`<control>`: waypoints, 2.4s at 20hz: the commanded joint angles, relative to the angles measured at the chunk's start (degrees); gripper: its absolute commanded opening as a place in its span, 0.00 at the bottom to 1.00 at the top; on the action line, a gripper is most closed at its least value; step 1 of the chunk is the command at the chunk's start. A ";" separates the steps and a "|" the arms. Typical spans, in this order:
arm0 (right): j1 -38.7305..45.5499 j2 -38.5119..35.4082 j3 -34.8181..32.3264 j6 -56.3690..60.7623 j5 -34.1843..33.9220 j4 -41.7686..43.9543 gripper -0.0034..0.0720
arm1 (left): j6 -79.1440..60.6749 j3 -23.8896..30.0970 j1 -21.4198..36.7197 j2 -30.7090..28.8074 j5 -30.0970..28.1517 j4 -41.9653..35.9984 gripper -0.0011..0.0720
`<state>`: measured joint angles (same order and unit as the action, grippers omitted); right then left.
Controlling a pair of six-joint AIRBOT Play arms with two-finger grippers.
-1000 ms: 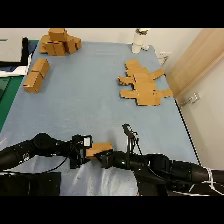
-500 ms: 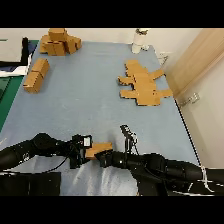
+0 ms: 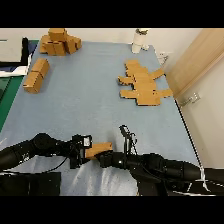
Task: Fold the box.
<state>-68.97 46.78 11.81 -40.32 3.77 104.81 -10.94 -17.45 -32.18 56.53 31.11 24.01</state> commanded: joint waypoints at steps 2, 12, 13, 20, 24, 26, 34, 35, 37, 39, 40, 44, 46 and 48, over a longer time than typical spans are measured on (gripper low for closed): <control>0.02 -0.15 0.04 -0.02 0.35 -0.04 0.05 | 0.00 -0.02 0.02 0.02 0.00 0.00 0.68; 2.99 -9.35 2.05 -0.22 -16.22 -9.55 0.05 | 0.00 -0.02 0.02 0.02 0.00 0.00 0.68; 3.87 -9.99 4.15 -0.22 -23.28 -12.46 0.05 | 0.00 -0.02 0.02 0.02 0.00 0.02 0.68; 13.44 -10.64 24.17 -0.22 -64.08 -33.53 0.05 | 0.00 -0.02 0.02 0.02 0.00 0.02 0.68; 21.07 -8.37 25.83 -4.26 -67.08 -30.25 0.05 | 0.00 -0.02 0.02 0.02 0.02 0.02 0.68; 23.39 -3.93 25.83 -13.60 -67.30 -27.30 0.05 | 0.00 -0.02 0.04 0.02 -0.02 0.00 0.68; 26.71 11.82 27.45 -17.77 -66.40 -19.47 0.05 | 0.00 -0.02 0.02 0.02 -0.02 0.02 0.68; 26.71 11.82 27.45 -17.77 -66.16 -18.27 0.05 | 0.00 -0.02 0.02 0.02 0.00 0.00 0.68; 26.71 11.72 27.45 -17.75 -66.18 -17.03 0.05 | 0.00 -0.02 0.02 0.02 0.02 -0.02 0.68; 26.71 11.74 27.45 -17.75 -66.16 -15.50 0.05 | 0.00 -0.02 0.02 0.02 0.02 -0.02 0.68; 26.71 11.74 27.45 -17.73 -66.16 -14.73 0.05 | 0.02 -0.02 0.02 0.02 0.02 -0.02 0.68; 26.71 11.78 27.45 -17.59 -64.43 -14.29 0.05 | 0.07 -0.02 0.02 0.02 0.61 -0.02 0.68; 26.73 11.82 27.45 -17.59 -62.64 -14.32 0.05 | 0.52 -0.04 0.04 0.02 0.50 -0.02 0.68; 26.73 11.82 27.45 -16.76 -61.09 -14.32 0.05 | 4.61 -0.33 0.15 0.00 0.33 0.04 0.68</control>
<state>-42.22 58.54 39.22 -57.91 -59.77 90.21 -9.80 -17.52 -32.16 56.53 31.51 23.99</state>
